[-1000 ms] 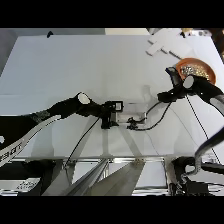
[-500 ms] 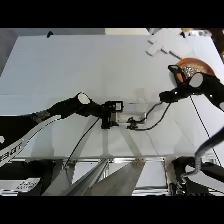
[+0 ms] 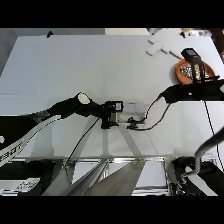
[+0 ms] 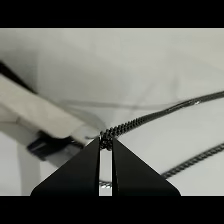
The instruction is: Fold the box and place the chain.
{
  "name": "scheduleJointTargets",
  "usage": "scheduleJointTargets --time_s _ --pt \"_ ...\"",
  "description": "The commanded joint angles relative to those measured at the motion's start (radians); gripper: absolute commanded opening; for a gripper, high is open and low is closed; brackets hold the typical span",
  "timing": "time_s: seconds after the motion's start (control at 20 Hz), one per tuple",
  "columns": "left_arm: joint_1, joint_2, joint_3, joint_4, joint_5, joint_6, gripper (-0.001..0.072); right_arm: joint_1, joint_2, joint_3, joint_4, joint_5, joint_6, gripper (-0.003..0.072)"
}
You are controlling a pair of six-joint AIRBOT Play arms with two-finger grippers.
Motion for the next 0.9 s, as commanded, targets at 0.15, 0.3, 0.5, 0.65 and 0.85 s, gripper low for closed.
scheduleJointTargets --time_s 0.15,0.3,0.5,0.65,0.85 --pt "0.000 0.001 -0.001 0.000 0.000 0.000 0.0255 0.181 0.089 -0.001 0.028 0.100 -0.032 0.0019" --pt "0.000 0.001 -0.001 0.000 0.000 0.000 0.0255 0.232 0.097 -0.001 0.078 0.098 -0.035 0.0019" --pt "0.000 0.001 -0.001 0.000 0.000 0.000 0.0255 0.291 0.097 -0.003 0.142 0.032 -0.063 0.0020" --pt "0.000 0.001 -0.001 0.000 0.000 0.000 0.0255 0.333 0.097 -0.031 0.140 -0.094 -0.063 0.0020" --pt "0.000 0.001 -0.001 0.000 0.001 0.000 0.0255 0.341 0.084 -0.124 0.133 -0.224 -0.063 0.0020"
